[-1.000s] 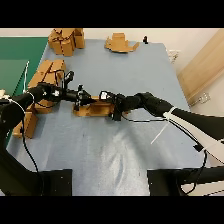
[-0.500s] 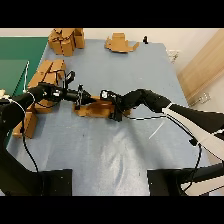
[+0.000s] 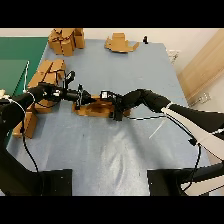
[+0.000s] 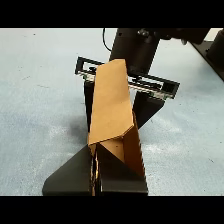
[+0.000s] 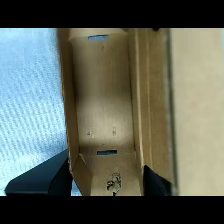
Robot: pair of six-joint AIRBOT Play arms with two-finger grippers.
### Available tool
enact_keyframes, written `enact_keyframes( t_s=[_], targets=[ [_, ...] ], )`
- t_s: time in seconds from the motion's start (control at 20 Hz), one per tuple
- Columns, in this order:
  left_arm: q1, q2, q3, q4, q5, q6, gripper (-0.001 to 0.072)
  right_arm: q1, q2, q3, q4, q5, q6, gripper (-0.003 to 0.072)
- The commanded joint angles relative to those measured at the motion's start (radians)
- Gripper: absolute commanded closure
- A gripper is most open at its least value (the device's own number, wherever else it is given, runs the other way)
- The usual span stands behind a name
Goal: Fold the box.
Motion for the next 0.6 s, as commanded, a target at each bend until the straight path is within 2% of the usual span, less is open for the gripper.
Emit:
enact_keyframes(
  t_s=[0.0,0.55],
  targets=[
    [-0.001,0.000,0.001,0.000,0.001,0.001,0.0696,0.000,-0.001,0.001,-0.006,0.009,0.000,0.0158],
    [-0.001,0.000,0.001,-0.001,0.001,0.001,0.0696,0.000,-0.028,0.002,-0.034,-0.021,0.000,0.0158]
  ],
)
